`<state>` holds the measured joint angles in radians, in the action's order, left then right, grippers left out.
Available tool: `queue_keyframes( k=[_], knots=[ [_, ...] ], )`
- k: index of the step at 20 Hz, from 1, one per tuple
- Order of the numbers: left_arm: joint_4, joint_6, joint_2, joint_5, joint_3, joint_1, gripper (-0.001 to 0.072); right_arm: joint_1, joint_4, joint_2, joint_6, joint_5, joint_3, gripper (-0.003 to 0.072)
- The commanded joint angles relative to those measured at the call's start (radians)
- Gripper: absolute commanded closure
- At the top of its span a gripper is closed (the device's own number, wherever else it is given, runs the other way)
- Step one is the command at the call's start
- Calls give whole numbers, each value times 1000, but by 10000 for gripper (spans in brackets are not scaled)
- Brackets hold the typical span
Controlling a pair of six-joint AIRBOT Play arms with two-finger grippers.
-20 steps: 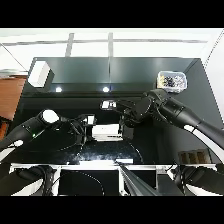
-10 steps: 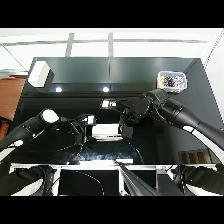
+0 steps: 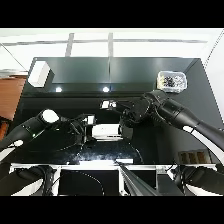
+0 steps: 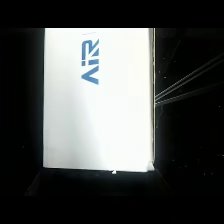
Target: Fold the box and place the chain.
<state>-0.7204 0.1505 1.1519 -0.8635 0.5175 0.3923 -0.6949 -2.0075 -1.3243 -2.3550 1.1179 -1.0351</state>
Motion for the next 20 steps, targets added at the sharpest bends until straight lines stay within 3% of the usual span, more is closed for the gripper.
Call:
queue_keyframes(
  k=[1, 3, 4, 5, 12, 16, 17, 18, 20],
  knots=[
    [0, -2, 0, 0, -1, 0, 224, -1, 1, 4, 7, 25, -5, 334],
    [0, -2, 0, 0, -1, 0, 224, -1, 1, 10, 15, 30, -16, 313],
    [0, -2, 0, 0, -1, 0, 223, -1, 3, 11, 26, 31, -20, 168],
    [0, -2, 0, 0, -1, 0, 223, -1, 6, 11, 33, 30, -23, 143],
    [0, -2, 0, 0, -1, 0, 224, 3, 12, 31, 48, 29, -32, 143],
    [0, -2, 0, -1, -1, 0, 223, 79, 58, 114, 251, 125, -40, 144],
    [0, -2, 0, 0, -1, 0, 223, 132, 55, 134, 298, 201, -39, 162],
    [0, -2, 0, 0, -1, 0, 224, 190, 35, 148, 327, 264, -31, 333],
    [0, -2, 0, 0, -1, 0, 224, 294, -162, 184, 352, 276, 67, 605]
  ],
)
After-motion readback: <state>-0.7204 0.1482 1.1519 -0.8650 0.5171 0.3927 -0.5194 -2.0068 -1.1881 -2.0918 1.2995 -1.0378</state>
